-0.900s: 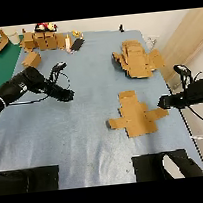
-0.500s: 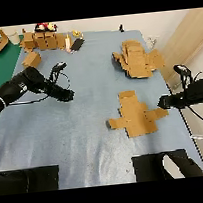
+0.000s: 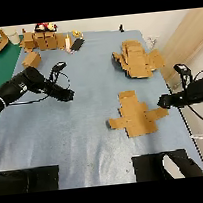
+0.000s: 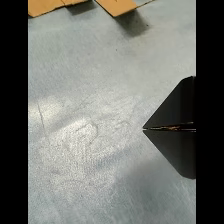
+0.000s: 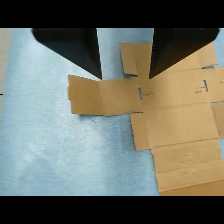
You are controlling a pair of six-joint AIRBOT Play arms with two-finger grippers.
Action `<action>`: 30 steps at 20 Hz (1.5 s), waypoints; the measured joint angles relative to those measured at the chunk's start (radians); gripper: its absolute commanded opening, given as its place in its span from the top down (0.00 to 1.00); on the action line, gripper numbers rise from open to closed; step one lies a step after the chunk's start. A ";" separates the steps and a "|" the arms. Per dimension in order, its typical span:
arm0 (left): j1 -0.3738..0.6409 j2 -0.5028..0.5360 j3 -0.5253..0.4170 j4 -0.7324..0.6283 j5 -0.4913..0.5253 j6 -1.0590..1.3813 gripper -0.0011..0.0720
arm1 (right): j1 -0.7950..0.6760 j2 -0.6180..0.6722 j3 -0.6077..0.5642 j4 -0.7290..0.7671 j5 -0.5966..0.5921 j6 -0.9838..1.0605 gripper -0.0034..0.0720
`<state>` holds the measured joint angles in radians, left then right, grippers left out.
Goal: Fold the box.
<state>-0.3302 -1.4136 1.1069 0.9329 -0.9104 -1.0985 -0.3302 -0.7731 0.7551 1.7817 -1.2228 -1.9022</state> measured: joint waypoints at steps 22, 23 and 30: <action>0.000 -0.001 0.000 -0.138 -0.008 -0.050 0.97 | 0.005 -0.345 0.049 -0.270 0.127 0.116 0.35; 0.000 -0.001 0.000 -0.140 -0.008 -0.050 0.97 | 0.005 -0.345 0.051 -0.278 0.128 0.114 0.35; 0.000 -0.001 0.000 -0.144 -0.029 -0.051 0.26 | 0.005 -0.392 0.051 -0.201 0.130 0.074 0.35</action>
<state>-0.3302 -1.4147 1.1069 0.7887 -0.9398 -1.1496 -0.3252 -1.1648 0.8062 1.5803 -1.0931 -1.8286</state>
